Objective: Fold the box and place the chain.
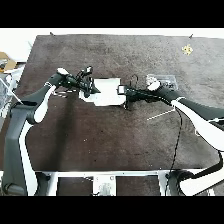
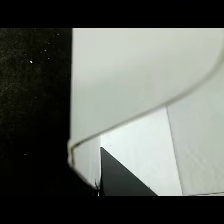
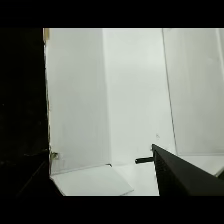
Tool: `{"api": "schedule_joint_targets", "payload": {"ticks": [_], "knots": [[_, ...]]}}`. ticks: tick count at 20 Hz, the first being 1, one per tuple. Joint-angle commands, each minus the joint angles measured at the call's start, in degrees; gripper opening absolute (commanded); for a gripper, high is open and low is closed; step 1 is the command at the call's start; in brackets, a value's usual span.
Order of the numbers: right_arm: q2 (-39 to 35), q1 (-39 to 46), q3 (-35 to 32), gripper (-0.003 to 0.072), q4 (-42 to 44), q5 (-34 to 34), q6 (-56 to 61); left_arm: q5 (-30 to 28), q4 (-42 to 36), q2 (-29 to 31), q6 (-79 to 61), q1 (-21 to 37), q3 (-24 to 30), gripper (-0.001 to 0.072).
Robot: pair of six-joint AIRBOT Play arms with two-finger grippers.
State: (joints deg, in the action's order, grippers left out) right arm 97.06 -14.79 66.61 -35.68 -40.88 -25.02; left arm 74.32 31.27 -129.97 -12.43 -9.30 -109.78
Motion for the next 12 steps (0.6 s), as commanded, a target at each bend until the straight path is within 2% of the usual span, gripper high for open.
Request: {"api": "schedule_joint_targets", "payload": {"ticks": [1, 4, 5, 12], "knots": [[-1.49, 1.84, 0.13, 0.0658, 2.27, 1.07, 0.83, 0.02, -0.07, -0.02, 0.0, 0.07, -0.07, 0.0012], [-1.33, 3.39, 1.16, 0.0653, 6.4, 0.61, 0.87, 0.02, -0.07, -0.02, 0.0, 0.07, -0.04, 0.0012], [-0.79, 3.61, 2.05, 0.0625, 6.36, 0.2, 1.31, 0.02, -0.04, -0.02, 0.0, 0.07, -0.07, 0.0012], [7.17, 7.08, 13.16, 0.066, 6.34, -11.69, 8.79, 0.02, -0.17, -0.02, 0.0, 0.07, -0.07, 0.0012]]}}
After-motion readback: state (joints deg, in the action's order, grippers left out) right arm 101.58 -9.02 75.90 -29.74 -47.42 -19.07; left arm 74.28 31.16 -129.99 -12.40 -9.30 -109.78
